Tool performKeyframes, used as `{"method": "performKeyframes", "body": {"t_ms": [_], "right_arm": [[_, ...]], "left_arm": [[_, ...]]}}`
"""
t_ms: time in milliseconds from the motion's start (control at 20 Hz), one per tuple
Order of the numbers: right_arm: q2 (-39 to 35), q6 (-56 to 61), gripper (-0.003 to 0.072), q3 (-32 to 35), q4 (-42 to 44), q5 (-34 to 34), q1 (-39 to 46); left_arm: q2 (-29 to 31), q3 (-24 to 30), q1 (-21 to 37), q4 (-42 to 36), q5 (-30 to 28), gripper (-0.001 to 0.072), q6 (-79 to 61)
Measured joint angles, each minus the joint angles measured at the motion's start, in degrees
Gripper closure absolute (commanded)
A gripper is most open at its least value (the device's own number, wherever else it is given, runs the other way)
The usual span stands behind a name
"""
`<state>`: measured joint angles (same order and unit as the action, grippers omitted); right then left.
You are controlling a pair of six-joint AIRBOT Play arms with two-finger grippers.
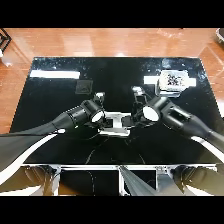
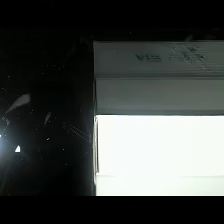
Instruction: Fold the box and place the chain.
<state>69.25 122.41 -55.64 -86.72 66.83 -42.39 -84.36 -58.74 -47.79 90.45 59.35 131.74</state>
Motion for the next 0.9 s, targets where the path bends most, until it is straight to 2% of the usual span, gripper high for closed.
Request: {"method": "performKeyframes", "body": {"t_ms": [250, 450, 600, 750, 800, 900], "right_arm": [[-7.39, -4.33, 0.0196, 0.00, -7.17, 8.11, 1.92], [-11.65, -7.82, 0.0195, 0.00, -11.21, 12.63, 6.75], [-13.46, -9.77, 0.0197, 0.00, -14.32, 13.68, 11.63], [-14.21, -10.47, 0.0190, 0.00, -18.38, 9.77, 17.92], [-14.25, -10.56, -0.0030, 0.00, -19.23, 7.17, 20.20], [-13.73, -10.16, -0.0026, 0.00, -19.85, 0.79, 25.14]], "left_arm": [[0.00, 0.00, 0.00, -0.09, -0.07, 0.0687, 0.07], [0.00, 0.00, 0.00, -0.09, -0.15, 0.0687, 0.15], [0.00, 0.00, 0.00, -0.09, -0.17, 0.0687, 0.13], [0.00, 0.00, 0.00, -0.09, -0.24, 0.0687, 0.09], [0.00, 0.00, 0.00, -0.09, -0.26, 0.0687, 0.00], [0.00, 0.00, 0.00, -0.04, -0.39, 0.0687, 0.02]]}}
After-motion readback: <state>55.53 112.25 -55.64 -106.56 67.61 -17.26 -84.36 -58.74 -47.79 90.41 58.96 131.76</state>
